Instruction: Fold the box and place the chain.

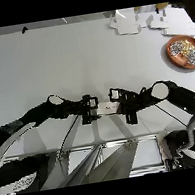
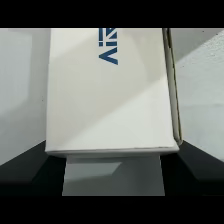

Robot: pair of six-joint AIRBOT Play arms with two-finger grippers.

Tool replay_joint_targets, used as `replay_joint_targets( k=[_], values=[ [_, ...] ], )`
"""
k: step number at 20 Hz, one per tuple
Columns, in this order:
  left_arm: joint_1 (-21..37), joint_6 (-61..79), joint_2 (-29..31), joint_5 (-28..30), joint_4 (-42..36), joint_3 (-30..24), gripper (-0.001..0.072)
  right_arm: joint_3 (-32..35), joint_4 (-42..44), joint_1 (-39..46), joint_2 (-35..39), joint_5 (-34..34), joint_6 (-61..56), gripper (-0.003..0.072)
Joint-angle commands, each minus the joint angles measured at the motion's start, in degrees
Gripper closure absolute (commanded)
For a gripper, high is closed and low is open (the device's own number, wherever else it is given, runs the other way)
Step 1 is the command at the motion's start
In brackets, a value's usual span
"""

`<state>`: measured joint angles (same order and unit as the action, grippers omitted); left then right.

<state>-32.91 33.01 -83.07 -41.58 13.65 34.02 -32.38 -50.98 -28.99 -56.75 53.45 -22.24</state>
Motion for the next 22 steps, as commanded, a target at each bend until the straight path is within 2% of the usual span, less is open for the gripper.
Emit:
replay_joint_targets(
  k=[1, 4, 7, 9, 15, 22],
  values=[
    [-0.04, 0.33, 0.04, -0.66, 0.31, 0.0, 0.0499, -0.39, -1.11, 5.2, 8.0, 3.56, -6.32, 0.0675],
    [-0.04, 0.33, 0.04, -0.63, 0.31, 0.0, 0.0499, -0.35, -12.79, 11.89, 14.69, 5.31, -22.36, 0.0675],
    [-0.04, 0.33, 0.04, -0.63, 0.31, 0.0, 0.0499, 0.28, -29.44, 17.0, 15.65, 5.25, -42.16, 0.0676],
    [-0.04, 0.33, 0.04, -0.68, 0.31, 0.0, 0.0499, 1.25, -34.47, 19.45, 14.99, 5.81, -49.09, 0.0676],
    [-0.04, 0.33, 0.04, -0.66, 0.28, 0.0, 0.0499, 8.55, -34.73, 22.93, 12.13, 4.17, -50.18, 0.0675],
    [-0.04, 0.33, 0.04, -0.63, 0.31, 0.0, 0.0499, 8.98, -33.64, 22.93, 11.98, 4.35, -50.82, 0.0675]
  ],
)
